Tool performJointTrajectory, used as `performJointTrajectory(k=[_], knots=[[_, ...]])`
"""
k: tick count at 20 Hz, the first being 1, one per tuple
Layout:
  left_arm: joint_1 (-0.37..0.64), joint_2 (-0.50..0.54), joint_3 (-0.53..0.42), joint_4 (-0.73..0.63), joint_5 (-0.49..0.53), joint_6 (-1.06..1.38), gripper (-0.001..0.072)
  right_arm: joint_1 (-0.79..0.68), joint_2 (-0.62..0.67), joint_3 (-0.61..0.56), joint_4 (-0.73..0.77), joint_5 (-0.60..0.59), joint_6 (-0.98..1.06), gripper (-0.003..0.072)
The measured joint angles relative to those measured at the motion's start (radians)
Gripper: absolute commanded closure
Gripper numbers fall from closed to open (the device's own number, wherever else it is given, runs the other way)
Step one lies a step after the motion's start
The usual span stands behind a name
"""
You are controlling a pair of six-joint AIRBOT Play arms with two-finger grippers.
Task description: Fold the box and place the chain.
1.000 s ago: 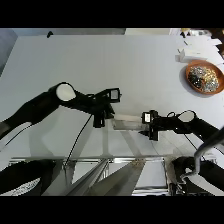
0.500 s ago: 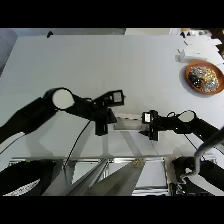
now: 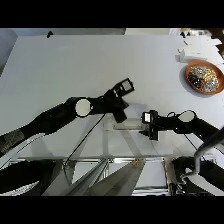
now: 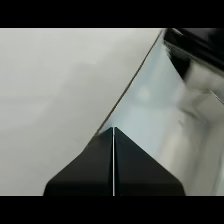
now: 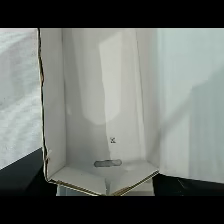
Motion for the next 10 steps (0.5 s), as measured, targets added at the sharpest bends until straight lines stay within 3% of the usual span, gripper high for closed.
performJointTrajectory(k=[4, 10], knots=[[-0.004, -0.059, 0.0, -0.006, 0.097, -0.132, 0.0705, 0.0, 0.0, 0.0, 0.0, 0.0, 0.0, 0.0283], [-0.006, -0.128, 0.0, -0.006, 0.049, -0.201, 0.0705, 0.0, 0.0, 0.0, -0.001, 0.001, 0.0, 0.0283]])
